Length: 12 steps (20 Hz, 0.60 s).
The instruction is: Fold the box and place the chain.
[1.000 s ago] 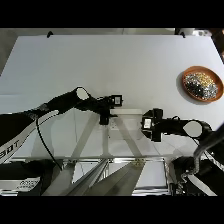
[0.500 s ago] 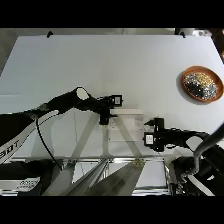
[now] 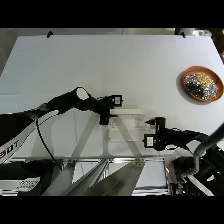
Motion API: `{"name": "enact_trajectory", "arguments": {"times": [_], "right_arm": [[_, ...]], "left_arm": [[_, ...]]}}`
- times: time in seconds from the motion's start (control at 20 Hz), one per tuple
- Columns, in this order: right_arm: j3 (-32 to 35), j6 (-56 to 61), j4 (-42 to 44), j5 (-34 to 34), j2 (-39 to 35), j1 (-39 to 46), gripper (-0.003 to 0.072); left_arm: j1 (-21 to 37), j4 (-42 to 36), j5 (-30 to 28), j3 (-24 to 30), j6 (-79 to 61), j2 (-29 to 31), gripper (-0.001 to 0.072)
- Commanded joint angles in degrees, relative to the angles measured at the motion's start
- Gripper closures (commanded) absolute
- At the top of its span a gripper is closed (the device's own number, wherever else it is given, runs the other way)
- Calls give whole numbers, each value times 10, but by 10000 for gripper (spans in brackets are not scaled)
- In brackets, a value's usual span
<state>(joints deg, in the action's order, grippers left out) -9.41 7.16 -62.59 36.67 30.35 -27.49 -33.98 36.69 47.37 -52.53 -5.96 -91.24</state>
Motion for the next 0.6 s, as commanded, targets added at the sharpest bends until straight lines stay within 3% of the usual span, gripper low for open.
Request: {"name": "enact_trajectory", "arguments": {"times": [0.0,0.3,0.45,0.55], "right_arm": [[0,21,-6,6,-29,7,-1],[2,36,-4,19,-26,26,-3],[10,41,13,7,-1,-27,-5],[18,82,36,-45,24,-71,-4]], "left_arm": [[0,0,0,0,0,0,698],[0,0,0,0,0,0,698],[0,0,0,0,0,0,698],[0,0,0,0,0,0,698]]}}
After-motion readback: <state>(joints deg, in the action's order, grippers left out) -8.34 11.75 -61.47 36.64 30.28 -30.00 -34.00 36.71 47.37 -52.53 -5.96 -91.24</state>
